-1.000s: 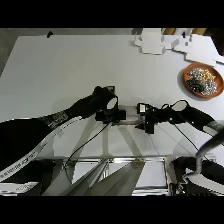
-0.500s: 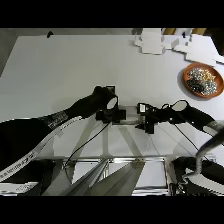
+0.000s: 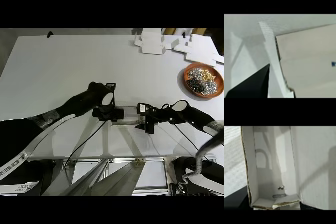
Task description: Fold the box and place the chain.
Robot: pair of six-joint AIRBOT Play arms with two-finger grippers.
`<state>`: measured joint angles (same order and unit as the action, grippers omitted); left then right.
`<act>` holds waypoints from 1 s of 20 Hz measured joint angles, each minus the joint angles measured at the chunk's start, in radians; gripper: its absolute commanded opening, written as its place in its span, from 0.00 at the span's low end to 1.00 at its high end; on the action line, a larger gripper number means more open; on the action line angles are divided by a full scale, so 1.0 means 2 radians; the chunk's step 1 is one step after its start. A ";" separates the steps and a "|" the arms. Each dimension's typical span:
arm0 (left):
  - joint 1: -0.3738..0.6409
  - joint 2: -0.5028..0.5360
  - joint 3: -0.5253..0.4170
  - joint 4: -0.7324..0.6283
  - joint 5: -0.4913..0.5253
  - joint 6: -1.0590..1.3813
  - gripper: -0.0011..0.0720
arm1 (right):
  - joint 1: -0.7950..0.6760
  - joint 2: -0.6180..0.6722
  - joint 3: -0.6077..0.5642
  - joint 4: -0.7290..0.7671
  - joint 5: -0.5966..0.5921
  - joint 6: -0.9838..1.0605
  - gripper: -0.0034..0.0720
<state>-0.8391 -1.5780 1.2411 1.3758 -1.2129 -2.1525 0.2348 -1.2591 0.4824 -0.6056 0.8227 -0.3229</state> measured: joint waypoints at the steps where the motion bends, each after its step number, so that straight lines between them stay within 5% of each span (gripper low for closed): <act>1: 0.005 0.008 0.000 -0.006 -0.003 0.021 0.44 | 0.000 0.000 0.000 0.000 0.000 0.000 0.45; 6: 0.025 0.052 0.000 -0.044 -0.011 0.124 0.48 | 0.000 0.000 0.000 0.000 0.000 0.000 0.45; 10: 0.052 0.099 -0.022 -0.076 -0.025 0.257 0.82 | 0.000 0.000 0.000 0.000 0.000 0.000 0.45; 16: 0.129 0.176 -0.150 -0.132 0.033 0.631 0.80 | 0.000 0.000 0.000 0.000 0.000 0.000 0.45; 20: 0.161 0.169 -0.215 -0.179 0.089 0.927 0.80 | 0.000 0.000 0.000 0.000 0.000 0.000 0.45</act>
